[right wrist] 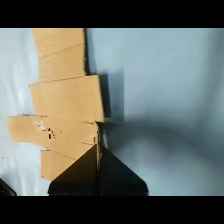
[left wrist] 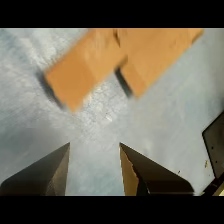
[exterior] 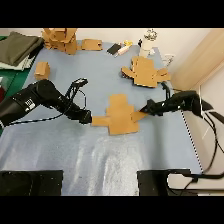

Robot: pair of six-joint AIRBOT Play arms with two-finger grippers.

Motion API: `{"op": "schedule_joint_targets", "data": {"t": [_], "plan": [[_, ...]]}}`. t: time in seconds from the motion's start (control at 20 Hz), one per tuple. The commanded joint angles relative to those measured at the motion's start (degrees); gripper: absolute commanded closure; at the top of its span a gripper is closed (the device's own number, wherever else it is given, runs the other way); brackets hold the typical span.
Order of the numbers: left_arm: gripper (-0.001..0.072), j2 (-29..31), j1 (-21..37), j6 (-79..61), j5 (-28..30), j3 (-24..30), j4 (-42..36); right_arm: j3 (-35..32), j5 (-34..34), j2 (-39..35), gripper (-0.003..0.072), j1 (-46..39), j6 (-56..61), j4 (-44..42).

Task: Fold the box.

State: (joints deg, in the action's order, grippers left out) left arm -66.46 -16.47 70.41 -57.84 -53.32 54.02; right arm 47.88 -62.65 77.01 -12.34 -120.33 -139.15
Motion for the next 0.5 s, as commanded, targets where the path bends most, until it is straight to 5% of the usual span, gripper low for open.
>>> {"op": "schedule_joint_targets", "data": {"t": [0.0, 0.1, 0.45], "plan": [[0.0242, 0.0, 2.8, -1.2, -4.8, -0.1, 0.0, -10.0, 4.4, -9.2, 0.0663, 7.1, 6.2, 2.2], [0.0242, 0.0, 3.8, -2.1, -7.7, -0.1, 0.0, -9.8, 2.6, -9.6, 0.0384, 7.6, 10.0, 6.4], [0.0242, 0.0, 4.1, -3.6, -12.1, -0.1, 0.0, -4.8, 0.9, -5.6, 0.0398, 7.4, 10.2, 12.1]]}}
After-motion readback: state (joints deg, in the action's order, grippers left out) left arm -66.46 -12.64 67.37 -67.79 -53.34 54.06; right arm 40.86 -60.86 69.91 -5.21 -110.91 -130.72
